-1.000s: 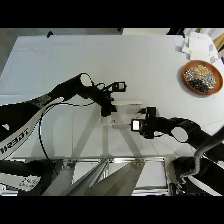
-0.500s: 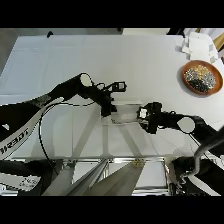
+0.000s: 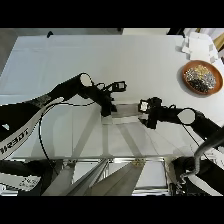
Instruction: Fold the box and place the chain.
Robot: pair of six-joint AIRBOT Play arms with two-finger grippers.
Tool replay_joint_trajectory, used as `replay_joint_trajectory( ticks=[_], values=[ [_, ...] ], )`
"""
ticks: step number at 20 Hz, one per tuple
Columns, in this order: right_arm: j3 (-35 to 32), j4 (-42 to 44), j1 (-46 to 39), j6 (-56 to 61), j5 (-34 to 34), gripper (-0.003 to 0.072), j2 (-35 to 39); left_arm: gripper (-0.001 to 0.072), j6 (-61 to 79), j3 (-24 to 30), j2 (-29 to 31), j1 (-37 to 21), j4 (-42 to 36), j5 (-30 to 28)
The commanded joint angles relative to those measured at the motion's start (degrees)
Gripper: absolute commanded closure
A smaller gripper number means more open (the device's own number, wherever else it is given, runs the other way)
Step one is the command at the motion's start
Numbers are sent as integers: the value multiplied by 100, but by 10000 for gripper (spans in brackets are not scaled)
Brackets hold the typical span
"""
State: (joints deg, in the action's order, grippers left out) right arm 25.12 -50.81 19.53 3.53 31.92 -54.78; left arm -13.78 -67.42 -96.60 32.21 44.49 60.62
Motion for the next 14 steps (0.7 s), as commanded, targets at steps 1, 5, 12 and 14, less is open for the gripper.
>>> replay_joint_trajectory(
  ticks=[1, 5, 12, 14],
  values=[
    [55, 31, -57, -389, 195, -7, -24, 699, 2, -4, 0, 2, 4, 4],
    [55, 229, -256, -811, 208, -8, -133, 699, 2, -4, 0, 2, 4, 4],
    [175, 1045, -361, -1777, 452, -9, -743, 699, 2, -4, 2, 2, 7, 4],
    [282, 1165, -361, -1864, 487, -9, -846, 699, 2, -4, 0, 2, 4, 4]
  ],
)
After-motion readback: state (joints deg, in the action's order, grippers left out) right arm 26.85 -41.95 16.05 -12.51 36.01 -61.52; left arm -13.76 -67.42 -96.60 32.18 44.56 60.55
